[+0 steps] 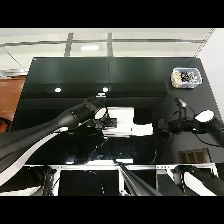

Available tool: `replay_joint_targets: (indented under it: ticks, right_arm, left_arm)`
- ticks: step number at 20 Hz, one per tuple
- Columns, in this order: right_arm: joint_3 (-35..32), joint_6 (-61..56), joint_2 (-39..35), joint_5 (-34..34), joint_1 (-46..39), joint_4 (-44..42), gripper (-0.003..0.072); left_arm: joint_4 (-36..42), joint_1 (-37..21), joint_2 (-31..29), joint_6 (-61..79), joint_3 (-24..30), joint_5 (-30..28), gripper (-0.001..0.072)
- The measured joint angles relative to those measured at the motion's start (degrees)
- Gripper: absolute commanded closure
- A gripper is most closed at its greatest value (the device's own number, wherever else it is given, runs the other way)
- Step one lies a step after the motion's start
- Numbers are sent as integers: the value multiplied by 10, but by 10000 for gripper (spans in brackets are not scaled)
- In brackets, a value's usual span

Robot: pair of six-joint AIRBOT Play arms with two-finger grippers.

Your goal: Fold the box and place the chain.

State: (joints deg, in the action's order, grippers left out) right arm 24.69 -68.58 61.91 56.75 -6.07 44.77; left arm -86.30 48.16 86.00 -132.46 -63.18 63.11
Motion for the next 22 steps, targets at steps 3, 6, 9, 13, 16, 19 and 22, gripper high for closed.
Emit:
replay_joint_targets:
  ticks: [3, 6, 9, 13, 16, 19, 22]
  right_arm:
    - [-13, 56, 43, 8, 40, -75, 674]
    - [-3, 103, 69, 3, 74, -124, 674]
    - [45, 142, 79, 61, 86, -150, 455]
    - [102, 145, 83, 120, 89, -161, 92]
    - [117, 134, 85, 134, 102, -159, 212]
    - [124, 119, 85, 125, 132, -154, 246]
    - [129, 90, 85, 91, 168, -137, 264]
  left_arm:
    - [0, 0, 0, 0, 0, 0, 684]
    - [0, 0, 0, 0, 0, -1, 684]
    - [0, 0, 0, 0, 0, -1, 684]
    - [0, 0, 0, 0, 0, 0, 684]
    - [0, 0, 0, 0, 0, 0, 684]
    - [0, 0, 0, 0, 0, 0, 684]
    - [0, 0, 0, 0, 0, 0, 684]
